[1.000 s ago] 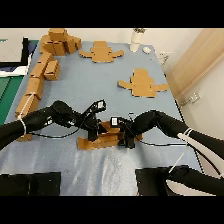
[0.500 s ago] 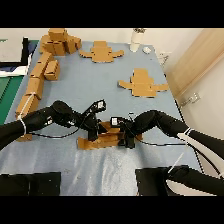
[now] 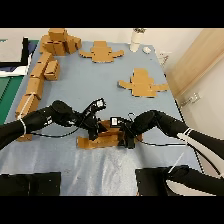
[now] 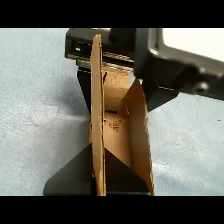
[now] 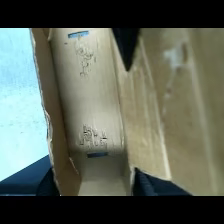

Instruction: Fold the box.

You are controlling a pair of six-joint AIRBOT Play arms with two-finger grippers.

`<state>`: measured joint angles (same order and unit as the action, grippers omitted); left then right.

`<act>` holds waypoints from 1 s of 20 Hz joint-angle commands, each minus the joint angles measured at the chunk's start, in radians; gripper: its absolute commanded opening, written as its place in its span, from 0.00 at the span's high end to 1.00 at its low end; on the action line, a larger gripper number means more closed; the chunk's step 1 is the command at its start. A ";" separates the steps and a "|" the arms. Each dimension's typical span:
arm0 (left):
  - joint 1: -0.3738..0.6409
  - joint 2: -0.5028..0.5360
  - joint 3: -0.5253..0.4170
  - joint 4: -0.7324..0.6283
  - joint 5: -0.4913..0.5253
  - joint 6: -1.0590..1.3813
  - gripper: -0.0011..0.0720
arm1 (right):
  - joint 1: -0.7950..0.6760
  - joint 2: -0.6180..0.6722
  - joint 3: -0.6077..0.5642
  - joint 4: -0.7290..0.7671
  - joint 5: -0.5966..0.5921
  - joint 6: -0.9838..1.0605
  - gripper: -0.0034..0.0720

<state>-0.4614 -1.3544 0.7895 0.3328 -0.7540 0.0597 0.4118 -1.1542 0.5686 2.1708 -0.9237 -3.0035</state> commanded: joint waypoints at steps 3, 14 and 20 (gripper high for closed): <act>0.000 0.000 0.001 -0.041 -0.005 -0.001 0.96 | 0.018 0.000 -0.001 -0.001 -0.002 0.000 0.29; 0.008 0.015 0.001 -0.016 0.022 -0.111 0.24 | 0.018 0.000 -0.001 -0.002 0.000 0.000 0.29; 0.103 0.172 0.001 0.473 -0.122 -0.582 0.24 | 0.018 0.000 -0.001 -0.003 0.001 0.000 0.29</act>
<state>-0.3988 -1.2488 0.7902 0.5537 -0.7887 -0.2668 0.4305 -1.1542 0.5667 2.1719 -0.9306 -3.0047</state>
